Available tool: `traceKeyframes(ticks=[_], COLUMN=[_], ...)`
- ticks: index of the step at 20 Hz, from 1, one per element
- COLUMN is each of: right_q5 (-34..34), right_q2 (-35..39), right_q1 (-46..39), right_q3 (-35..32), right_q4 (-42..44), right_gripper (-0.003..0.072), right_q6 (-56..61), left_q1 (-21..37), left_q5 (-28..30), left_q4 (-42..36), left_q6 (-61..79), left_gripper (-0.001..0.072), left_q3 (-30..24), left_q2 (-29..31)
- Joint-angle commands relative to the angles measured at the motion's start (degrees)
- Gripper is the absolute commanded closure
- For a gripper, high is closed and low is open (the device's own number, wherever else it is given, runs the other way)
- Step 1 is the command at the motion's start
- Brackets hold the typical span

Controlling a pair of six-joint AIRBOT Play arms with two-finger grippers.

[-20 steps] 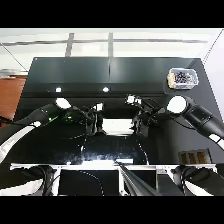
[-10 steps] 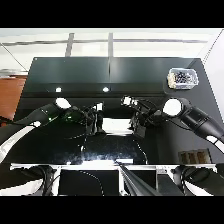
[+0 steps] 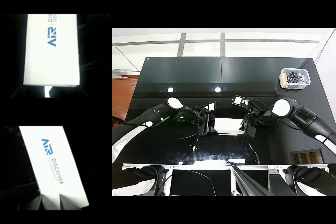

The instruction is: Fold the box and place the chain.

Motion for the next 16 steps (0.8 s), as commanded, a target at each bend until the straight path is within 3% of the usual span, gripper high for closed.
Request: traceKeyframes(ticks=[1,5,7,8,12,16], right_q5=[0.87,4.81,8.13,9.44,4.90,0.96], right_q2=[0.13,2.40,3.10,3.08,2.25,-3.54], right_q1=[0.37,-1.53,-4.42,-5.90,-7.41,-7.39], right_q3=[0.55,2.71,2.71,2.60,-0.33,-3.78], right_q4=[0.37,1.60,7.52,11.17,22.21,32.74], right_gripper=[0.0413,0.0415,0.0586,0.0619,0.0640,0.0639], right_q6=[2.69,13.88,16.44,16.52,22.58,24.57], left_q1=[0.00,0.00,0.00,0.00,0.00,0.00], left_q5=[-0.04,-0.04,-0.04,-0.04,-0.04,-0.04], left_q4=[0.00,-0.02,-0.02,0.00,-0.02,-0.02], left_q6=[-0.09,-0.09,-0.09,-0.09,-0.09,-0.09], left_gripper=[0.0203,0.0203,0.0203,0.0203,0.0203,0.0204], left_q3=[0.02,0.02,0.02,0.02,0.02,0.02], left_q2=[-0.02,-0.02,-0.02,-0.02,-0.02,-0.02])
